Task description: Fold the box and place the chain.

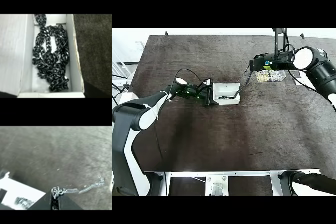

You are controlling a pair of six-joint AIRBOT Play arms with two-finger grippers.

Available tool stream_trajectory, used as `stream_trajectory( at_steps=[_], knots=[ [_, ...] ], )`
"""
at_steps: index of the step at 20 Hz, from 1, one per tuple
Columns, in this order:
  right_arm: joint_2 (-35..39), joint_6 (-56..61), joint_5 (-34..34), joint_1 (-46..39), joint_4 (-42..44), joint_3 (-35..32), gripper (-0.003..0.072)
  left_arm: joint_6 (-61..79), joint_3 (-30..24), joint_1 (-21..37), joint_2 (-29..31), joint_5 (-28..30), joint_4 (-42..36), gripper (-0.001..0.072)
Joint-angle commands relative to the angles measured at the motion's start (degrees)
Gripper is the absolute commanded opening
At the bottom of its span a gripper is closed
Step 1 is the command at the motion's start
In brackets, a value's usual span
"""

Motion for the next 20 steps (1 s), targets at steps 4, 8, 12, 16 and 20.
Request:
stream_trajectory(
  at_steps=[4,8,12,16,20],
  knots=[
    [2.6,1.7,2.1,7.6,-3.0,-0.1,0.0003,0.0,0.0,0.0,0.0,0.0,0.0,0.0421],
    [2.9,1.7,1.9,9.7,-3.1,-0.1,0.0003,0.0,0.0,0.0,0.0,0.0,0.0,0.0421],
    [2.1,1.7,-2.3,9.7,-3.0,-2.8,0.0003,0.0,0.0,0.0,0.0,0.0,0.0,0.0421],
    [0.8,4.1,-10.3,9.7,-3.0,-9.4,0.0003,0.0,0.0,0.0,0.0,0.0,0.0,0.0421],
    [-1.5,6.3,-15.3,9.7,-2.5,-15.2,0.0003,0.0,0.0,0.0,0.0,0.0,0.0,0.0421]
  ],
)
